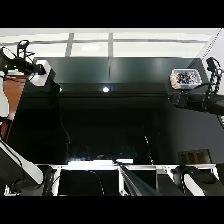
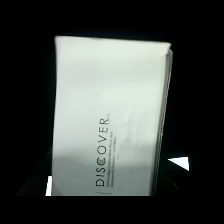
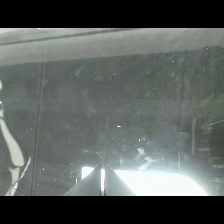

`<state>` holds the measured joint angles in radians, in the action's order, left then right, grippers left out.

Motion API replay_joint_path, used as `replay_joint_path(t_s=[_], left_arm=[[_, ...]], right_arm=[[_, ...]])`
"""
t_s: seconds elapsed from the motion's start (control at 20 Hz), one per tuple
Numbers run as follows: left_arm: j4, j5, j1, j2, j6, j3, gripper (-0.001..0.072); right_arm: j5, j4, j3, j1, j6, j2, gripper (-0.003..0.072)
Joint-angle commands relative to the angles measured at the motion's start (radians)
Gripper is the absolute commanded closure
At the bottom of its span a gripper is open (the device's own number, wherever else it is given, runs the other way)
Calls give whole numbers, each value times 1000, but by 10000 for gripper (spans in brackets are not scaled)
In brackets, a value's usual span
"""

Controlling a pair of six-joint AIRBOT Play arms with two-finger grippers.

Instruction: Fold the box and place the chain.

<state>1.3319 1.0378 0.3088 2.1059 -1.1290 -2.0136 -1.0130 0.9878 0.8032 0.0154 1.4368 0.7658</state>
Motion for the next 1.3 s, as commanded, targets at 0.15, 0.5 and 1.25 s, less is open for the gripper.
replay_joint_path(t_s=[0.15,0.5,1.25], left_arm=[[-8,-19,-3,-118,-90,-73,8],[-121,251,-102,-412,-264,112,686],[-93,-445,-361,-1453,-76,1469,683]], right_arm=[[-59,3,-1,-1,-1,0,670],[60,65,-1,-1,-79,0,670],[353,332,-266,101,-120,-8,669]])
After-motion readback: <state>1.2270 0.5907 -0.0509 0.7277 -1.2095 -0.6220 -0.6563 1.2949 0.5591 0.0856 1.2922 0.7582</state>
